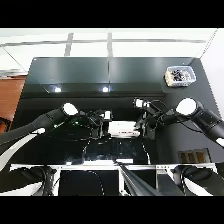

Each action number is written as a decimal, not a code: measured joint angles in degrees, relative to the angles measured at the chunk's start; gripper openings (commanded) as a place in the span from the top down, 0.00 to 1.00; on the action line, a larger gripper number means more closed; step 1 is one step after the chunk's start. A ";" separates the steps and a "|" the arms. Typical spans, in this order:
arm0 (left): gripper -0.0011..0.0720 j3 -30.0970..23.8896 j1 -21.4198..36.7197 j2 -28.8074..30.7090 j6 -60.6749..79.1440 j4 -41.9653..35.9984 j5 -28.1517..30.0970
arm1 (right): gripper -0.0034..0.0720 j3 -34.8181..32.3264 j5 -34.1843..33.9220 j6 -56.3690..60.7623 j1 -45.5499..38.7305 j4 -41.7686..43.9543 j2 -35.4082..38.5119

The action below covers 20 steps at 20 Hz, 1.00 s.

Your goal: Fold the box and place the chain.

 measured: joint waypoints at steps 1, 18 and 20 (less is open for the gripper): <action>0.52 0.00 0.00 0.00 0.00 0.00 0.02 | 0.75 -0.02 0.04 0.15 0.00 -0.24 0.00; 0.52 0.00 0.00 -0.02 0.02 0.00 0.04 | 0.79 2.36 5.35 18.78 -1.03 -0.15 1.53; 0.52 0.00 0.00 0.00 0.02 0.02 0.04 | 0.80 2.86 7.37 26.29 -1.62 -0.09 1.73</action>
